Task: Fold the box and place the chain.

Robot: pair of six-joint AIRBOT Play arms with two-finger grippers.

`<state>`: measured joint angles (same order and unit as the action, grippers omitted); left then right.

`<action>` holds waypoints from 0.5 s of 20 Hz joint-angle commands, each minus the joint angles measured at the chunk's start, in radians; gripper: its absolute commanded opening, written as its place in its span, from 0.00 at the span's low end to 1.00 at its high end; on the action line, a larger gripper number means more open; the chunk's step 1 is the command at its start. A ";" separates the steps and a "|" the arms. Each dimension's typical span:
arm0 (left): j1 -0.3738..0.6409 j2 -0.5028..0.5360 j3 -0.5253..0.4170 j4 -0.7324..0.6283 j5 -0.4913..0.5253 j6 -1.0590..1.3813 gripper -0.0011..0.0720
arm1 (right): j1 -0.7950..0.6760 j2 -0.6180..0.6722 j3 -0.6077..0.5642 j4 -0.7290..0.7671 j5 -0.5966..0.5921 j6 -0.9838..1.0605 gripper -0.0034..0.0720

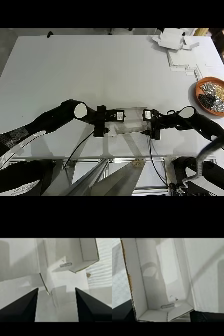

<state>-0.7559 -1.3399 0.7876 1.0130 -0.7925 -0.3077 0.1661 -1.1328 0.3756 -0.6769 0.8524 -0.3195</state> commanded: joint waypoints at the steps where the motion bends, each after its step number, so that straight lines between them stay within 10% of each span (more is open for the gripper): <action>1: -0.011 -0.011 0.000 -0.032 0.015 0.037 0.69 | 0.000 0.001 0.000 0.000 0.000 0.000 0.58; 4: -0.035 -0.011 -0.001 -0.082 0.012 0.053 0.44 | 0.000 0.001 0.001 0.000 0.000 0.000 0.58; 10: -0.040 -0.023 0.000 -0.142 0.027 0.128 0.38 | 0.000 0.001 0.001 0.000 0.000 0.000 0.58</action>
<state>-0.7921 -1.3560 0.7876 0.9039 -0.7742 -0.2047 0.1661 -1.1328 0.3756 -0.6769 0.8524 -0.3195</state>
